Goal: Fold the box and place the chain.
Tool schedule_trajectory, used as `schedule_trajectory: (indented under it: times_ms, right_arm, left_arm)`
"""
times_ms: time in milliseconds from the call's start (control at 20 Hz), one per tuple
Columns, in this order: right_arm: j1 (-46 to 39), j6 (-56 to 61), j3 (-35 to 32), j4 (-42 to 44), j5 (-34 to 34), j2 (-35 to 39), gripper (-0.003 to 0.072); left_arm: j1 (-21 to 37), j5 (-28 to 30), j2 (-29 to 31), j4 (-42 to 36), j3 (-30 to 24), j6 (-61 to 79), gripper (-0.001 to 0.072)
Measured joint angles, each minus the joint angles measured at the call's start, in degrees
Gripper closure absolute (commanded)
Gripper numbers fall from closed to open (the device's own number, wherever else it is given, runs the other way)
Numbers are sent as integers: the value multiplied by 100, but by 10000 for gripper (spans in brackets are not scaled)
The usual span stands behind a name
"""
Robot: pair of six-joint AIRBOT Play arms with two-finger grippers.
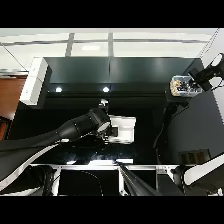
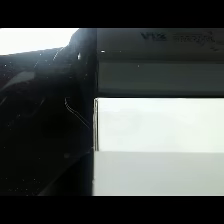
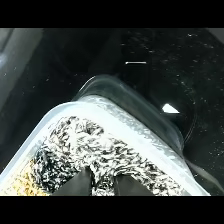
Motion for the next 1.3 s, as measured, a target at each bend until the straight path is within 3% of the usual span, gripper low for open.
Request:
schedule_trajectory:
  times_ms: [300, 600, 950, 1300]
  right_arm:
    - [-15, -1366, 264, -9, 479, 367, 678]
    - [162, -2940, 341, 151, 973, 1672, 680]
    - [326, -3783, 352, 968, 953, 3200, 680]
    - [737, -4236, 352, 1974, 1228, 4223, 680]
  left_arm:
    - [0, -4, 0, 0, 0, 2, 679]
    - [0, -7, 0, 0, 0, 2, 679]
    - [0, -7, 0, 0, 0, 2, 679]
    - [0, -7, 0, 0, 0, 2, 679]
